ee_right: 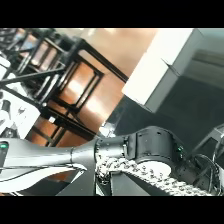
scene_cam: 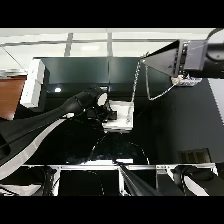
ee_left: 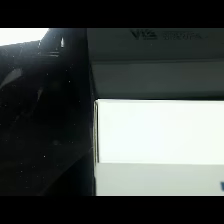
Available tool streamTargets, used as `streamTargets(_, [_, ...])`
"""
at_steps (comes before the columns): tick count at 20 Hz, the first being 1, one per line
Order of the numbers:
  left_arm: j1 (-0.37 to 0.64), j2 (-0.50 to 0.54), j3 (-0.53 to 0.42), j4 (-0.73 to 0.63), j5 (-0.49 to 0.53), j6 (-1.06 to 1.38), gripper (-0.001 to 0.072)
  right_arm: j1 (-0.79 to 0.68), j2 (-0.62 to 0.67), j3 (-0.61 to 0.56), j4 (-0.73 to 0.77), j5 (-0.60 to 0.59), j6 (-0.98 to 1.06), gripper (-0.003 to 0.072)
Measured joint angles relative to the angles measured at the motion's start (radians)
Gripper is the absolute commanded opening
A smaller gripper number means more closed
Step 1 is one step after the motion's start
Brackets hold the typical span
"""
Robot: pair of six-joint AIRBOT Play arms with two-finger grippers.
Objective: Fold the box and place the chain.
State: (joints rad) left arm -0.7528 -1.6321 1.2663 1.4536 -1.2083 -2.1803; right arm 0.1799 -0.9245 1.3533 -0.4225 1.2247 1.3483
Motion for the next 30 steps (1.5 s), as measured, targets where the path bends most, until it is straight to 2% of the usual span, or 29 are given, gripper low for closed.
streamTargets(4, [0.0,0.0,0.0,0.0,0.0,0.0,0.0029,0.02,0.003,-0.007,-0.136,0.062,0.056,0.0011])
streamTargets(8, [0.0,0.0,0.0,0.0,0.0,0.0,0.003,0.061,0.002,-0.134,-0.246,0.074,0.108,0.0011])
streamTargets(14, [0.0,0.0,0.0,0.0,0.0,0.0,0.0029,0.148,-0.008,-0.383,-0.224,-0.155,0.122,0.0012])
streamTargets(20, [0.0,0.0,0.0,0.0,0.0,0.0,0.003,0.172,-0.043,-0.552,-0.234,-0.343,0.122,0.0022])
streamTargets(21, [0.0,0.0,0.0,0.0,0.0,0.0,0.003,0.173,-0.051,-0.568,-0.236,-0.358,0.122,0.0217])
streamTargets(22, [0.0,0.0,0.0,0.0,0.0,0.0,0.0029,0.174,-0.058,-0.582,-0.237,-0.372,0.121,0.0345])
streamTargets(27, [0.0,0.0,0.0,0.0,0.0,0.0,0.0029,0.113,-0.075,-0.607,-0.249,-0.397,0.117,0.0345])
streamTargets(30, [0.0,0.0,0.0,0.0,0.0,0.0,0.0029,-0.013,-0.077,-0.612,-0.37,-0.403,0.116,0.0348])
